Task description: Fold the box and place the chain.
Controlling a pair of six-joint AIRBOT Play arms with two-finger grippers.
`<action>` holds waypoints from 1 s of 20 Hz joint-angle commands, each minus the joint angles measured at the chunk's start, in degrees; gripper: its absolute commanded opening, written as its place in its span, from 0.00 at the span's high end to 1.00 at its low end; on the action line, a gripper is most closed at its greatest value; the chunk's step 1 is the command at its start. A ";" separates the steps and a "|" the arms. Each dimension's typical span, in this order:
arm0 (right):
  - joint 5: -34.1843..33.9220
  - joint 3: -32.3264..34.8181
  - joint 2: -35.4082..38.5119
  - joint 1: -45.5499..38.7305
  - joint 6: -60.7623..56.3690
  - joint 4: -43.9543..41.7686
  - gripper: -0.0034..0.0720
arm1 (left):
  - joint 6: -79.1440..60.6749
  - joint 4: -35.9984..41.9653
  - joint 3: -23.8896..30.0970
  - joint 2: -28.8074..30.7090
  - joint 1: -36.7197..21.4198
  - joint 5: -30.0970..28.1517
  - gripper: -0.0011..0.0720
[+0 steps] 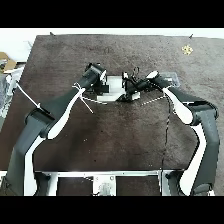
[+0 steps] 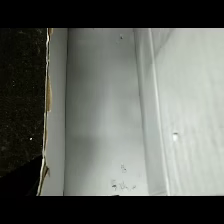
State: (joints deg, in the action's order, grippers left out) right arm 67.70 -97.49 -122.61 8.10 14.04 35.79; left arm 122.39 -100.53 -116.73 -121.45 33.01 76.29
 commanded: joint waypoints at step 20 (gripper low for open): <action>0.00 0.00 -0.04 0.04 0.04 0.00 0.36 | -34.45 3.48 -1.01 10.78 -0.52 3.96 0.08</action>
State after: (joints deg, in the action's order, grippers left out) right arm 67.70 -97.49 -122.61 8.10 14.09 35.81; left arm 100.36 -97.06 -117.69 -112.12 32.60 80.16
